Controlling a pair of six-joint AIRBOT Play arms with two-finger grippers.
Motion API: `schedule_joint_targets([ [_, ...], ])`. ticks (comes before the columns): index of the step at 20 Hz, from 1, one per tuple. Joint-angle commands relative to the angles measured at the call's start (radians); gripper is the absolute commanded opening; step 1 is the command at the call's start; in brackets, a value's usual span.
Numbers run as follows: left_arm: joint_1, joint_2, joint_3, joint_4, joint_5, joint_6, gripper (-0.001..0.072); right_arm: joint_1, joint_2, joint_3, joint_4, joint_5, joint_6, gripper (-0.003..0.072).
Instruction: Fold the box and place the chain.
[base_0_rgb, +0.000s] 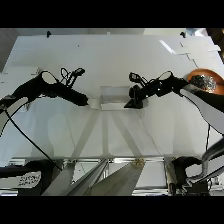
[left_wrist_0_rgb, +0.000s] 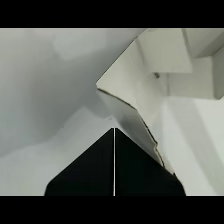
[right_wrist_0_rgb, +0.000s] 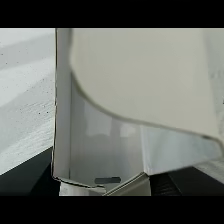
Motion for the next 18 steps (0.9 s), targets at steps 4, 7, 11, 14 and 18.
schedule_joint_targets([
  [4,-0.005,-0.01,-0.003,-0.095,-0.005,0.051,0.001,0.0,0.0,0.001,0.0,0.0,0.0,0.0433],
  [7,-0.005,-0.01,-0.003,-0.1,-0.013,0.055,0.001,0.0,0.0,0.001,0.0,0.0,0.0,0.0433],
  [11,-0.003,-0.01,-0.003,-0.174,-0.012,0.078,0.0049,0.0,0.0,0.001,0.0,0.0,0.0,0.0433],
  [14,-0.003,-0.01,-0.003,-0.246,-0.014,0.103,0.0149,0.0,0.0,0.001,0.0,0.0,0.0,0.0433],
  [18,-0.003,-0.01,-0.003,-0.254,-0.009,0.103,0.0223,0.0,0.0,0.001,0.0,0.0,0.0,0.0433],
])
